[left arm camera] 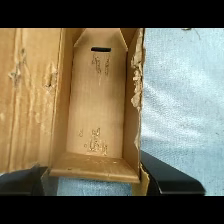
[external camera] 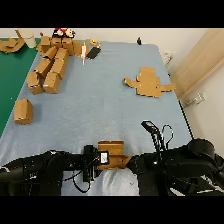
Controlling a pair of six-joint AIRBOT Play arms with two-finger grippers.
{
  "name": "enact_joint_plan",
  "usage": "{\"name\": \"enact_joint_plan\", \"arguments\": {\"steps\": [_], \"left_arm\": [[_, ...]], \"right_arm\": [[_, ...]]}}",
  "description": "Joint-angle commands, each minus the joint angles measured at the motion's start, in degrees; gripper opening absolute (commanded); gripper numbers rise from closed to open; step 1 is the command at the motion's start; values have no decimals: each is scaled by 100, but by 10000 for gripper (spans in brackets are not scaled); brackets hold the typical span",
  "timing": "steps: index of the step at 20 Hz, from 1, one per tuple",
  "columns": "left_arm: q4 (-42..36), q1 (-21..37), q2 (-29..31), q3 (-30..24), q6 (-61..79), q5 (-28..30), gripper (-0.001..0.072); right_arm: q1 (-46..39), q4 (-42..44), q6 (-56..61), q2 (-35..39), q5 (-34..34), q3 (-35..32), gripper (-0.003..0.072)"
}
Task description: Fold the box.
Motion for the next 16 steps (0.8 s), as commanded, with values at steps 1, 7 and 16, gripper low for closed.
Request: {"name": "enact_joint_plan", "arguments": {"steps": [1, 7, 16], "left_arm": [[0, 2, 2, 0, 0, 2, 484], [2, 2, 2, 0, 0, 2, 484], [2, 2, 2, 0, 0, 2, 484]], "right_arm": [[0, -15, 455, -243, 57, 7, 266], [-31, 654, -199, -1056, 1458, 20, -1], [-1644, 1912, -2907, -2835, 1349, 601, -1]]}}
